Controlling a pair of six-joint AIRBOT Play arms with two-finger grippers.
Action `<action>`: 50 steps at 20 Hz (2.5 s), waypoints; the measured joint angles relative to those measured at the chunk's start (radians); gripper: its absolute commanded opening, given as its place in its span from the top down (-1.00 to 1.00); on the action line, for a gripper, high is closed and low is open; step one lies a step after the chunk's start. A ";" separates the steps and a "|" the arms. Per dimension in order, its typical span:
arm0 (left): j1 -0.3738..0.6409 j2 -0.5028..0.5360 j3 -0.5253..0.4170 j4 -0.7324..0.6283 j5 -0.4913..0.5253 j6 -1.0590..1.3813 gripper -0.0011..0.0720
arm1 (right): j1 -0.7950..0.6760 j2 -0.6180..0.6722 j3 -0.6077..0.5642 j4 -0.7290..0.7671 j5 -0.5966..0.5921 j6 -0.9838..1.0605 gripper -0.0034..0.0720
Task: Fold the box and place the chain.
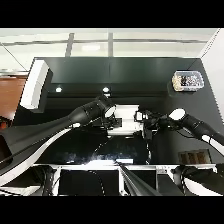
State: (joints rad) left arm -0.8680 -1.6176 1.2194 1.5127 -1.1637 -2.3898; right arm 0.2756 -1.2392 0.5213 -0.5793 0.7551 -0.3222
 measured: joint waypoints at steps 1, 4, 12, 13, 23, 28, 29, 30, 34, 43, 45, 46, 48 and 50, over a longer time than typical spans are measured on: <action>0.001 0.000 0.000 0.000 -0.001 -0.002 -0.17 | 0.000 0.000 0.000 0.000 0.000 0.000 0.40; 0.002 0.000 0.000 -0.002 0.000 -0.001 -0.12 | 0.000 0.000 0.000 0.000 0.000 0.000 0.40; 0.006 0.001 0.000 0.014 0.009 0.002 0.90 | 0.000 0.000 0.000 0.000 -0.001 0.002 -0.44; 0.008 0.001 0.000 0.016 0.010 0.005 0.90 | 0.000 0.000 0.000 -0.001 -0.004 0.009 -0.81; 0.012 0.001 0.000 0.028 0.008 0.047 0.90 | 0.000 0.085 -0.001 -0.057 -0.002 0.069 -0.25; 0.012 0.001 0.000 0.024 0.009 0.051 0.90 | 0.000 0.095 -0.001 -0.067 0.022 0.061 0.41; 0.012 0.001 0.000 0.023 0.010 0.052 0.90 | 0.000 0.095 -0.001 -0.067 0.026 0.065 0.41; 0.012 0.001 0.000 0.023 0.010 0.053 0.90 | 0.000 0.096 -0.001 -0.066 0.031 0.070 0.41; 0.012 0.001 0.000 0.022 0.009 0.053 0.90 | 0.031 0.089 -0.001 -0.009 0.029 0.082 0.41; 0.012 0.001 0.000 0.020 0.008 0.050 0.90 | 0.117 0.057 -0.001 0.093 -0.085 0.130 0.54; 0.012 0.001 0.000 0.019 0.011 0.050 0.90 | 0.121 0.055 -0.001 0.096 -0.094 0.145 0.13; 0.012 0.001 0.000 0.019 0.012 0.050 0.90 | 0.122 0.055 -0.001 0.096 -0.095 0.150 0.73; 0.012 0.001 0.000 0.019 0.012 0.050 0.90 | 0.122 0.055 -0.001 0.083 -0.105 0.173 0.90; 0.012 0.001 0.000 0.019 0.012 0.050 0.90 | 0.116 0.069 0.000 0.051 -0.103 0.246 0.90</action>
State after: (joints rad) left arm -0.8562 -1.6165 1.2198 1.5318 -1.1519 -2.3394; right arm 0.3916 -1.1702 0.5209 -0.5282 0.6518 -0.0765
